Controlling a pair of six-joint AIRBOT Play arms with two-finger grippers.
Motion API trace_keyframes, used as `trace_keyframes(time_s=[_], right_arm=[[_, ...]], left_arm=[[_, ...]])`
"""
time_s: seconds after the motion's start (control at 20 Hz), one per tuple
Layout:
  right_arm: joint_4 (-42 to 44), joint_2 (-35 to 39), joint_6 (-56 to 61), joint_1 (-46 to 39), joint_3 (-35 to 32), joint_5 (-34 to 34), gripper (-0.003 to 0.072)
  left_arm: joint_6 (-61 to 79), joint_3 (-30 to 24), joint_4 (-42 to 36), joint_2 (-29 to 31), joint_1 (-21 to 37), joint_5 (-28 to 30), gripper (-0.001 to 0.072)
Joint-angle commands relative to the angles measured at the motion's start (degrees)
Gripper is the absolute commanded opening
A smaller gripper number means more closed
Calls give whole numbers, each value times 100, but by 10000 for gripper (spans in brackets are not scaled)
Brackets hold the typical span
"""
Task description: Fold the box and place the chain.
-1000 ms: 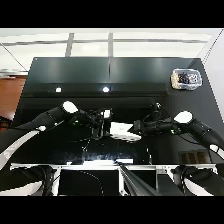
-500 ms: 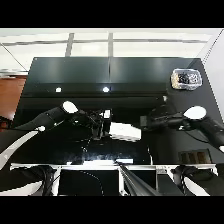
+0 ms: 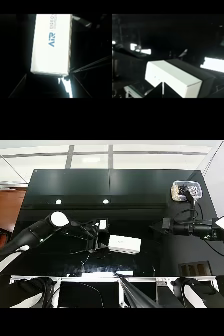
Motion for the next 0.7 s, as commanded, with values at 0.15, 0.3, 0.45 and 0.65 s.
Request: trace_keyframes(time_s=[0.15, 0.3, 0.45, 0.65], right_arm=[[-127, 39, -7, -125, 13, -341, 34], [-129, 39, -42, -125, 13, -535, 34], [-131, 39, -87, -125, 13, -699, 34], [-131, 37, -94, -125, 13, -796, 34]], left_arm=[[-599, 503, -153, -393, -678, 435, 703], [-603, 852, -155, -887, -984, 560, 702], [-664, 1084, -155, -1161, -1134, 540, 702], [-831, 1147, -155, -1239, -1141, 494, 702]])
